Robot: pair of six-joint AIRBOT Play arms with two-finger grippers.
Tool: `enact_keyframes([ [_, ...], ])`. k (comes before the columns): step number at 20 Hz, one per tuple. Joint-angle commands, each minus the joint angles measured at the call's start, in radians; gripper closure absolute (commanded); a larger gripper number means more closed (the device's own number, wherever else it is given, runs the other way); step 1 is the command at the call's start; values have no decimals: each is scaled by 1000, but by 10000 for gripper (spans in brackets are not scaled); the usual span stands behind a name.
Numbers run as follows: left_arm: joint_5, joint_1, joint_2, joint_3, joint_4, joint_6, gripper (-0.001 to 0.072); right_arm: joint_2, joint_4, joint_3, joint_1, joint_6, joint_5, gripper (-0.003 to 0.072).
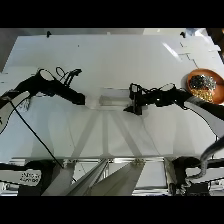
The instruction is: Fold the box and place the chain.
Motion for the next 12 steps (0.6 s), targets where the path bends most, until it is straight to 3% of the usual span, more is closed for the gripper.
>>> enact_keyframes([
  [1, 4, -33, -27, 0, -21, 0, 702, 0, 0, 0, 0, 0, 0, 192],
  [4, -7, -35, -27, 0, -124, 28, 702, 0, 0, 0, 0, 0, 0, 192],
  [12, -1, -18, -9, 0, -73, 41, 702, 0, 0, 0, 0, 0, 0, 192],
])
